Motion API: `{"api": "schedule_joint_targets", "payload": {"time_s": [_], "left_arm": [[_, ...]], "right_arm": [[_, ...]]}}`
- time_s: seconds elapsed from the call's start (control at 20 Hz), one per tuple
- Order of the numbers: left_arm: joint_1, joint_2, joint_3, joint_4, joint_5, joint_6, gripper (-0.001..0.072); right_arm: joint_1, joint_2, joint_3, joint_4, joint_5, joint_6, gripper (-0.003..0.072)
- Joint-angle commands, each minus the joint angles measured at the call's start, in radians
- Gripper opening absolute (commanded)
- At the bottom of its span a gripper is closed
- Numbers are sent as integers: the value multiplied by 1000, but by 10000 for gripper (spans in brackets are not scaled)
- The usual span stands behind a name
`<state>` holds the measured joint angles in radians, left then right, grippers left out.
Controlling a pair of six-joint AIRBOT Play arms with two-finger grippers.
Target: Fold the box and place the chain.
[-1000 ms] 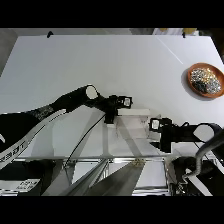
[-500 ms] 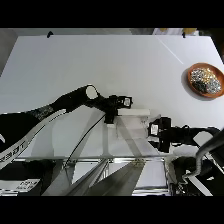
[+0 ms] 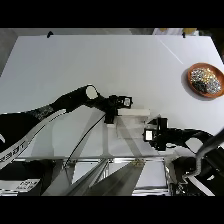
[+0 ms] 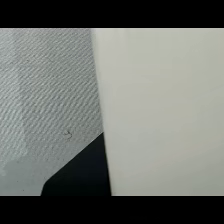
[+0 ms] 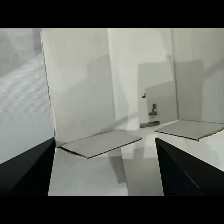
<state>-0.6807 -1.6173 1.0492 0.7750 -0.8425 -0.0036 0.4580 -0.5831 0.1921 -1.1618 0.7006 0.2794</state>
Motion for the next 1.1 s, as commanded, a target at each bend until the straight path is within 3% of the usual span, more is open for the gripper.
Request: {"api": "schedule_joint_targets", "payload": {"time_s": [0.0,0.45,0.65,0.9,1.05], "left_arm": [[0,0,0,0,0,0,11],[0,0,0,0,0,0,11],[0,0,0,0,0,0,11],[0,0,0,0,0,0,11],[0,0,0,0,0,0,11]], "right_arm": [[4,-23,-4,-12,-56,0,675],[-72,-29,49,62,-20,-5,675],[-147,-39,68,154,12,-113,676],[-221,-159,142,203,51,-179,677],[-241,-233,155,300,49,-337,685]]}}
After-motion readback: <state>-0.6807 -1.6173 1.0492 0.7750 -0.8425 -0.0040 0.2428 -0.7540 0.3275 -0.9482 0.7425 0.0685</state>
